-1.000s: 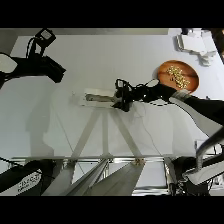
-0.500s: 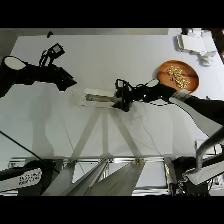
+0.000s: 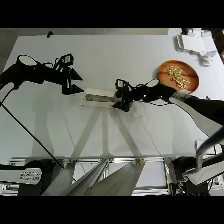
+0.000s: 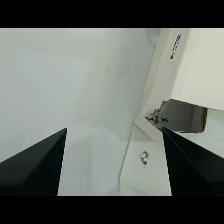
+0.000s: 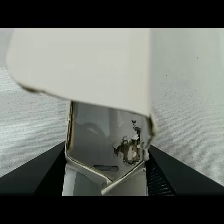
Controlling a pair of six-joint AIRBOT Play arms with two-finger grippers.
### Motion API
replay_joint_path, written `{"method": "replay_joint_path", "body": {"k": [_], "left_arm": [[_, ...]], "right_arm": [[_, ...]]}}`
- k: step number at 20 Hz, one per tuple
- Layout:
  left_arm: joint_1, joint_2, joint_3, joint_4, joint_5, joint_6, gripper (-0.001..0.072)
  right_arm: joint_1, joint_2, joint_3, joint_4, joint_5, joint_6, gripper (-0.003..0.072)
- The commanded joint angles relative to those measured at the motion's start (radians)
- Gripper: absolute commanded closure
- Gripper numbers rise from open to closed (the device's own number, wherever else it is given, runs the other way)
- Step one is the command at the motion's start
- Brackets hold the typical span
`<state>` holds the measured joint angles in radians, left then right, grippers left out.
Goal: Fold the box and place the chain.
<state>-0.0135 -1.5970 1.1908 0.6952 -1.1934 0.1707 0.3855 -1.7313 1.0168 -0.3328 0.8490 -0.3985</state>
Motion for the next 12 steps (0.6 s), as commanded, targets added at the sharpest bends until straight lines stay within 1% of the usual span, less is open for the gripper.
{"method": "replay_joint_path", "body": {"k": [1,4,9,12], "left_arm": [[0.002,-0.011,0.003,-0.027,-0.017,0.082,0.0012],[0.002,-0.024,-0.001,0.017,-0.03,0.127,0.0012],[0.003,-0.041,-0.023,0.006,-0.031,0.219,0.0012],[0.003,-0.04,-0.023,-0.004,-0.064,0.216,0.0021]], "right_arm": [[0.0,0.0,0.0,0.0,0.0,0.0,0.0258],[0.0,0.0,0.0,0.0,0.0,0.0,0.0258],[0.0,0.0,0.0,0.0,0.0,0.0,0.0258],[0.0,0.0,0.0,0.0,0.0,0.0,0.0258]]}}
